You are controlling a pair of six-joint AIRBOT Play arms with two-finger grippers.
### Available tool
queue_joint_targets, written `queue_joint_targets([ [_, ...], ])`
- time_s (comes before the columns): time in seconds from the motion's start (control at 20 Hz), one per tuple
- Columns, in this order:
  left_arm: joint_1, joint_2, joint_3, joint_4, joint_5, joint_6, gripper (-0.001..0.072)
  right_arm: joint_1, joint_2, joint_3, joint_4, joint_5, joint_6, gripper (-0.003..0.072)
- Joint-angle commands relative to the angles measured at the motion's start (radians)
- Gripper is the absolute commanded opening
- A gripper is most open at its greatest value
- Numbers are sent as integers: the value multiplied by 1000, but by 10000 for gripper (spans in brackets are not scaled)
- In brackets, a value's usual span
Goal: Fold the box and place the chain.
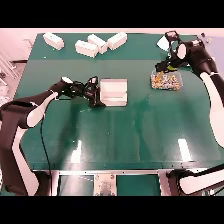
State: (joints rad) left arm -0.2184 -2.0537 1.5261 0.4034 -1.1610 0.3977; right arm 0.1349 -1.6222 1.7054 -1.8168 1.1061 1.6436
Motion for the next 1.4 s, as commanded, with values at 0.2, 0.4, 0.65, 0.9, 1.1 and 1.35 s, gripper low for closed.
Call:
queue_joint_targets([
  [0.2,1,1,1,0,1,0,469,182,299,0,-80,18,1,9],
  [0.4,1,1,1,0,1,0,469,297,417,0,-92,17,0,9],
  [0.65,1,1,1,0,2,0,469,426,467,2,-105,9,-30,9],
  [0.9,1,1,1,0,2,0,469,488,465,0,-87,-3,-32,9],
  [1.1,1,1,1,0,2,0,469,494,457,-19,-7,-64,-33,10],
  [1.35,1,1,1,0,1,0,469,494,447,-119,78,-167,-32,10],
])
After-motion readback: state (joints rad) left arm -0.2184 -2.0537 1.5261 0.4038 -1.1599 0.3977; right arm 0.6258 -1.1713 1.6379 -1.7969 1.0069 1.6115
